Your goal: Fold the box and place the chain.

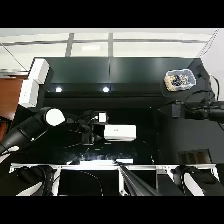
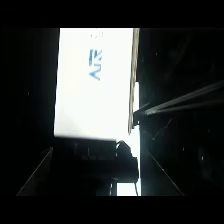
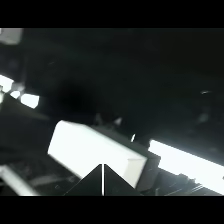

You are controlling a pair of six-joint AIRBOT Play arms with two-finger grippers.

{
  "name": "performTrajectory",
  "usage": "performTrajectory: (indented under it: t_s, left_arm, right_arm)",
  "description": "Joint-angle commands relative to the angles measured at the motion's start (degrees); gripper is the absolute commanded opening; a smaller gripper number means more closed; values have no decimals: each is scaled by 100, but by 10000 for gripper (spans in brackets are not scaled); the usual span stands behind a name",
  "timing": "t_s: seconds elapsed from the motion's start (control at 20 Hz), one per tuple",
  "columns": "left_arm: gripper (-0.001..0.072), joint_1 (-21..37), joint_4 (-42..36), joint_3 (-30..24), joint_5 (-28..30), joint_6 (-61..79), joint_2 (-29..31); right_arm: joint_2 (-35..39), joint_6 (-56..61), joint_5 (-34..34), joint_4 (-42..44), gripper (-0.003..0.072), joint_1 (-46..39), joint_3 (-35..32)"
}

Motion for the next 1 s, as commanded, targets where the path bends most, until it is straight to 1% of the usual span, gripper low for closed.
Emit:
performTrajectory:
  t_s: [0.0,0.05,0.1,0.2,0.3,0.45,0.55,0.75,0.95]
  left_arm:
    - [712,-332,-715,393,710,-219,-476]
    - [712,-389,-1034,599,833,-192,-765]
    - [712,-463,-1106,881,769,-184,-1045]
    - [712,-605,-920,1281,564,-181,-1447]
    - [712,-664,-756,1475,367,-184,-1700]
    - [712,-680,-756,1502,17,-186,-1873]
    - [712,-680,-758,1502,-109,-186,-1891]
    - [714,-695,-605,1502,-140,-184,-1891]
    - [718,-841,-225,1499,-55,-186,-1902]
  right_arm:
    - [70,31,-195,-164,19,-160,7]
    - [70,31,-223,-166,19,-160,7]
    - [70,31,-236,-166,19,-160,7]
    - [70,33,-236,-166,19,-160,7]
    - [70,31,-234,-168,19,-160,7]
    - [70,31,-238,-173,19,-160,4]
    - [70,31,-238,-175,19,-160,4]
    - [70,116,-238,-306,19,-160,4]
    - [70,118,-245,-306,19,-160,4]
